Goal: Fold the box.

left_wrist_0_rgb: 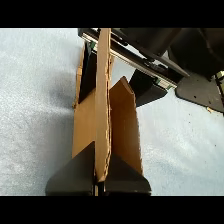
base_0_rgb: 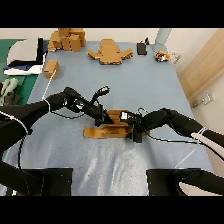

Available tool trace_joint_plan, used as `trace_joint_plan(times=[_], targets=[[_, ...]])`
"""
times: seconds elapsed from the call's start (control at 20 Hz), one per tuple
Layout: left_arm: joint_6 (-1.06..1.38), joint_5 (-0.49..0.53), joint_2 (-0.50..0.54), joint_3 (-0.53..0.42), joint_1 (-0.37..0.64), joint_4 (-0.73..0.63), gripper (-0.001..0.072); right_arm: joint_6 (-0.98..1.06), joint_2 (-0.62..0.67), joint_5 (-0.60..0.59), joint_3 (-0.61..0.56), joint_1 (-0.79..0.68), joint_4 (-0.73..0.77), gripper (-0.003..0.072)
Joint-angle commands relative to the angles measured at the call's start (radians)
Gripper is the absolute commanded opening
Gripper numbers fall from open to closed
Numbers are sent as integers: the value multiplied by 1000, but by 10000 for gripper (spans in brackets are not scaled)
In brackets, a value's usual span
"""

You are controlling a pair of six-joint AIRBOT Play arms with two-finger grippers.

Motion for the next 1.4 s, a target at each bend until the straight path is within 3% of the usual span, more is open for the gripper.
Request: trace_joint_plan(times=[0.0, 0.6, 0.75, 0.8, 1.35], targets=[[0, 1, -1, 1, 1, 0, 15, -4, 0, 14, 0, 9, 0, 532], [0, 1, -1, 1, 1, 0, 14, -30, 5, -2, -1, 6, 4, 515], [0, 1, -1, 1, 1, 0, 14, -29, 3, -2, 0, 6, 4, 552], [0, 1, -1, 1, 1, 0, 15, -29, 3, -2, 0, 6, 4, 608], [0, 1, -1, 1, 1, 0, 14, -29, 25, -4, 0, 0, 10, 612]])
